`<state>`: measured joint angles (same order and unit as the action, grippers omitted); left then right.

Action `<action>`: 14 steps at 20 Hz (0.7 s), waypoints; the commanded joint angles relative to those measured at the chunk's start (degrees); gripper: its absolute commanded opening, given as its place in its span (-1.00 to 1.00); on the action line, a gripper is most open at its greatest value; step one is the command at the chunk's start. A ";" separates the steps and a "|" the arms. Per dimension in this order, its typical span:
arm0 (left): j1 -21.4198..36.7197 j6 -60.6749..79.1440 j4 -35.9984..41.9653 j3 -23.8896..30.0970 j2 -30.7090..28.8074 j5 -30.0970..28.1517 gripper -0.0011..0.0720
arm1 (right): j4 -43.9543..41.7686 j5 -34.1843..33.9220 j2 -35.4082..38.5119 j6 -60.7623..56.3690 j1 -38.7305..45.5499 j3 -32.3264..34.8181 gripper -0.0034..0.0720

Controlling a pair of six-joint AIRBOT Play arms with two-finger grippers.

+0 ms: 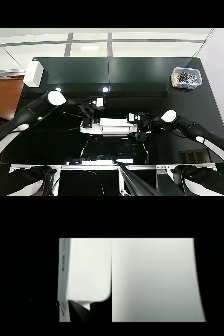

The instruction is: Fold the box and place the chain.

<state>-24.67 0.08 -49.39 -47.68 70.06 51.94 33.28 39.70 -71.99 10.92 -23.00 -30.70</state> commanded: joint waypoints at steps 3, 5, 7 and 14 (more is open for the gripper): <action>1.33 -23.41 -16.85 -0.04 -10.58 11.52 -0.48 | 0.02 0.13 -0.02 0.00 -0.02 0.00 -0.27; 1.05 -26.08 -7.10 0.68 -9.79 19.12 -0.89 | 0.02 0.11 -0.02 0.00 -0.02 0.00 -0.27; -0.52 -25.11 7.02 3.19 -7.52 20.83 -0.90 | 0.02 0.09 -0.02 0.00 -0.02 0.00 -0.27; -1.90 -11.02 36.81 5.60 2.32 -16.35 -0.90 | 0.02 0.07 -0.02 0.00 -0.02 0.00 -0.27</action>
